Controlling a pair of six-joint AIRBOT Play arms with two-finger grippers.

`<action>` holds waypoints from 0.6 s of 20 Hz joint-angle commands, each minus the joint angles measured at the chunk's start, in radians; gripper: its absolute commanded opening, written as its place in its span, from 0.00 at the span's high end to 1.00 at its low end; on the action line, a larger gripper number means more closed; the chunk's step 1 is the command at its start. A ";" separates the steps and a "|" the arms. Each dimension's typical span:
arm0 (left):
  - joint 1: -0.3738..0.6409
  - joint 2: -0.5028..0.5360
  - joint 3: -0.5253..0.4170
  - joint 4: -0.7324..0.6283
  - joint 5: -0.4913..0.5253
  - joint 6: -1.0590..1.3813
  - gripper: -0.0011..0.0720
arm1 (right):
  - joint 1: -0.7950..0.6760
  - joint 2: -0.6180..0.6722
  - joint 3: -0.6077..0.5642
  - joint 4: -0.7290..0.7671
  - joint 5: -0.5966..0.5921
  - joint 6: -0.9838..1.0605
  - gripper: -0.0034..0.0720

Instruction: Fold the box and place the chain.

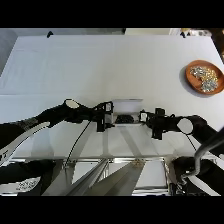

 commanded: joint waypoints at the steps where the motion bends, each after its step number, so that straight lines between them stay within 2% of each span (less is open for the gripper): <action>1: 0.000 0.000 0.000 0.000 0.000 0.000 0.70 | -0.001 0.079 0.005 -0.076 0.014 0.097 0.93; 5: 0.000 0.000 0.000 0.000 0.000 0.000 0.70 | -0.001 0.176 0.096 -0.025 0.094 0.200 0.93; 8: 0.000 0.000 0.000 0.000 0.000 0.000 0.70 | 0.000 0.187 0.220 0.165 0.165 0.200 0.93; 12: 0.000 0.000 0.000 0.000 0.000 0.000 0.70 | 0.000 0.170 0.332 0.385 0.168 0.200 0.93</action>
